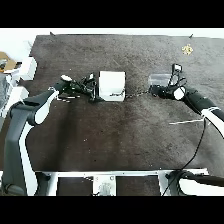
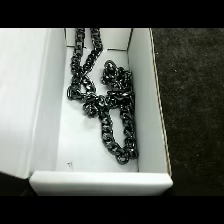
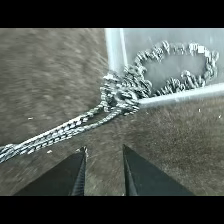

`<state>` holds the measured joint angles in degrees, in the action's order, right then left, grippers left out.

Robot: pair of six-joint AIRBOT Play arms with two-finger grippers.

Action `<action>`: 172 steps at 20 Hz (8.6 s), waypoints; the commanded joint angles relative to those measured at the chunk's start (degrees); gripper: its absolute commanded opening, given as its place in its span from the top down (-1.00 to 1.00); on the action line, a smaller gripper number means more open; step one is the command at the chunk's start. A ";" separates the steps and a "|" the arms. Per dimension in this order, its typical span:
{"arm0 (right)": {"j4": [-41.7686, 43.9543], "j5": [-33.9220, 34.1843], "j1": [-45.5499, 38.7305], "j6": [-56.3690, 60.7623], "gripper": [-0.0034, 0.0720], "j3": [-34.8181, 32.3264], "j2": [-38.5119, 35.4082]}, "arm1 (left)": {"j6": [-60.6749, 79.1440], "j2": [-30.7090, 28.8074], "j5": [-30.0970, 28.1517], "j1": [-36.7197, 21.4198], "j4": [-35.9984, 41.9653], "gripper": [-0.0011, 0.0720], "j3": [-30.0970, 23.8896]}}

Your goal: Fold the box and place the chain.

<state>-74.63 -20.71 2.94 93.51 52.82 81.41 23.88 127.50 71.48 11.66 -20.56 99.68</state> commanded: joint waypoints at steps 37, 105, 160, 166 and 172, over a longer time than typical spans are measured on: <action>9.18 18.53 14.62 -3.93 0.90 0.87 -18.53 | 0.00 0.00 -0.02 0.00 -0.02 0.18 0.02; 2.36 15.87 27.85 0.28 0.90 16.26 -11.28 | 0.00 -0.02 0.00 0.00 0.00 0.19 0.02; 0.85 20.72 14.25 12.59 0.90 5.84 -7.63 | 0.00 0.00 0.02 0.00 0.00 0.18 0.02; -4.09 29.83 23.04 12.59 0.90 6.67 -15.89 | 0.00 -0.02 0.02 0.00 0.00 0.18 0.02; -4.68 34.23 26.60 12.66 0.90 6.69 -12.61 | 0.00 -0.02 0.02 0.00 0.00 0.19 0.02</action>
<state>-78.72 11.49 27.79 106.10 59.42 67.79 23.88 127.50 71.53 11.68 -20.53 99.68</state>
